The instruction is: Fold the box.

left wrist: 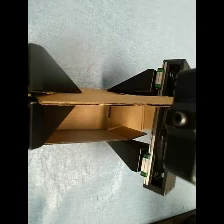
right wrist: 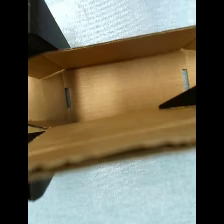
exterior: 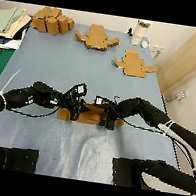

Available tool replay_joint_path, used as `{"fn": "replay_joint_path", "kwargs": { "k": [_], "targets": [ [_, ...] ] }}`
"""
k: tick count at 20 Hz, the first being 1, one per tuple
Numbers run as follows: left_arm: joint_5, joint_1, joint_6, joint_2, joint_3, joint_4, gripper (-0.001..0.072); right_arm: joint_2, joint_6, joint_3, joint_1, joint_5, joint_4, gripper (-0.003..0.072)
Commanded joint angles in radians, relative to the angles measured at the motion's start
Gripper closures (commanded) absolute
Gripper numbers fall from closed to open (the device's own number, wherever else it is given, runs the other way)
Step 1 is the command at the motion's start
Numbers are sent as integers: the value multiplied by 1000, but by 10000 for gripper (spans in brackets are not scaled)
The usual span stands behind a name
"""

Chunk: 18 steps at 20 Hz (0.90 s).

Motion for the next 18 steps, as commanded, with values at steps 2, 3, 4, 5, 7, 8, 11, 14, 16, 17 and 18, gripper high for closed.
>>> {"fn": "replay_joint_path", "kwargs": {
  "k": [2,3,4,5,7,8,11,14,16,17,18],
  "targets": [
    [1,1,0,0,1,-10,696,-1,1,-1,1,-2,0,176],
    [3,1,0,0,2,-11,696,-1,0,-1,1,-2,0,176],
    [3,1,0,0,2,-11,696,-1,0,-1,1,-2,0,176],
    [3,1,0,0,2,-10,696,-1,1,-1,1,-1,0,176],
    [3,1,0,-1,2,-10,696,-1,1,-1,1,-2,0,176],
    [4,1,0,0,2,-10,696,-1,1,-1,1,-2,0,177],
    [31,12,-4,4,2,-3,571,-1,1,-1,1,-1,0,176],
    [38,27,-136,23,2,10,212,-1,1,-1,1,-2,0,176],
    [37,34,-230,42,2,112,212,-1,1,-1,1,-2,0,176],
    [42,37,-311,58,2,181,212,-1,0,-1,1,-1,0,176],
    [40,41,-407,78,2,260,212,-1,1,-1,1,-1,0,176]
  ]
}}
